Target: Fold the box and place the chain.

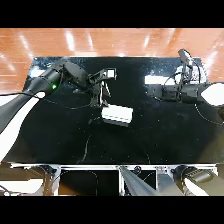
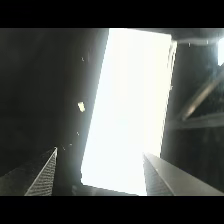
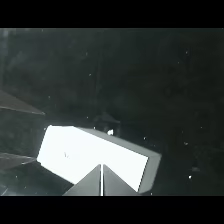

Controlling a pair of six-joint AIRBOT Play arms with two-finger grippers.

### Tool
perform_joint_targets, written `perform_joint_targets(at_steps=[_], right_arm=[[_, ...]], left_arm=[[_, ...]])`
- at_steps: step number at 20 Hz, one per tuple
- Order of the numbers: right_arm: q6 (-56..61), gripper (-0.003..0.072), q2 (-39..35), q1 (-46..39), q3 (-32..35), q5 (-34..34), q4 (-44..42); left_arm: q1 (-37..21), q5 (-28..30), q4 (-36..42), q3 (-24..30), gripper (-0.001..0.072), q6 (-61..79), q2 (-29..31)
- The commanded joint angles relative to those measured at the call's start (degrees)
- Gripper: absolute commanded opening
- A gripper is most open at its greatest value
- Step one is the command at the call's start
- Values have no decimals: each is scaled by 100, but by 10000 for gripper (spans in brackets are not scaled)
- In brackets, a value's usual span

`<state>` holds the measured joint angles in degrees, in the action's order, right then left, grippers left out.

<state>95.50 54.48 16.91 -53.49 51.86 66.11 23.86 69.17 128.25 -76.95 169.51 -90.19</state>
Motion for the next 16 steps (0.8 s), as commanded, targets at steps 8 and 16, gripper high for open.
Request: perform_joint_targets(at_steps=[8, 16], right_arm=[[-2, 39, 20, 0, -4, -389, 321], [0, 39, 26, 0, -4, -354, 367]], left_arm=[[105, 188, -479, 162, 630, -22, -203], [168, -385, -450, 387, 630, -20, -240]])
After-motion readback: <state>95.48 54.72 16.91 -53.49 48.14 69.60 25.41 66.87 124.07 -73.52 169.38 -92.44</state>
